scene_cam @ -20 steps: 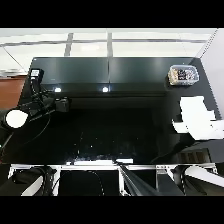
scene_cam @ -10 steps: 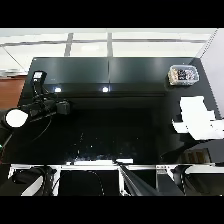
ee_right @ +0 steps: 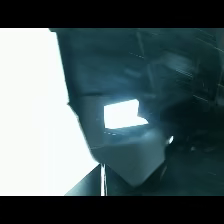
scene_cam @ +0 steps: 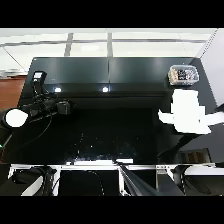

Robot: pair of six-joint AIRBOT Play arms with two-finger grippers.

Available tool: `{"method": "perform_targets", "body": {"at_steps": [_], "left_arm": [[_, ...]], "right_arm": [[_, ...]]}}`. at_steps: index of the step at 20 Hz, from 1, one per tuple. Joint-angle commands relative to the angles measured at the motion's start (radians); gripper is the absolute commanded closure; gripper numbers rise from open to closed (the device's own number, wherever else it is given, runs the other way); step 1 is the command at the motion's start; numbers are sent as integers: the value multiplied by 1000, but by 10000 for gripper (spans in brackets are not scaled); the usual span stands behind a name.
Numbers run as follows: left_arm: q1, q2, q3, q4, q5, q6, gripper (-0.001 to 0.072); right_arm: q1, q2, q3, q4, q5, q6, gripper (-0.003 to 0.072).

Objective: Fold the box and place the chain.

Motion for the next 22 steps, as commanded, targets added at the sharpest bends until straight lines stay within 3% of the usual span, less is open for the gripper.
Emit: {"method": "perform_targets", "body": {"at_steps": [1,5,8,11,13,16,19,22], "left_arm": [[0,0,0,0,-1,0,-1],[0,0,0,-1,-38,0,-1],[0,0,0,-1,-48,1,-1],[-8,-12,0,-61,-79,8,-1],[-24,-48,0,-135,-107,43,-1],[-47,-134,8,-267,-121,122,-1],[-46,-281,78,-392,-240,172,0],[-45,-460,174,-486,-334,190,-1]], "right_arm": [[97,138,-80,50,-32,31,670],[168,322,-189,179,-84,108,670],[302,454,-317,226,-116,167,670],[467,584,-488,267,-279,247,670],[592,644,-620,372,-416,251,670],[828,657,-779,523,-663,252,670],[1062,657,-872,616,-910,259,670],[1154,655,-876,614,-956,267,670]]}}
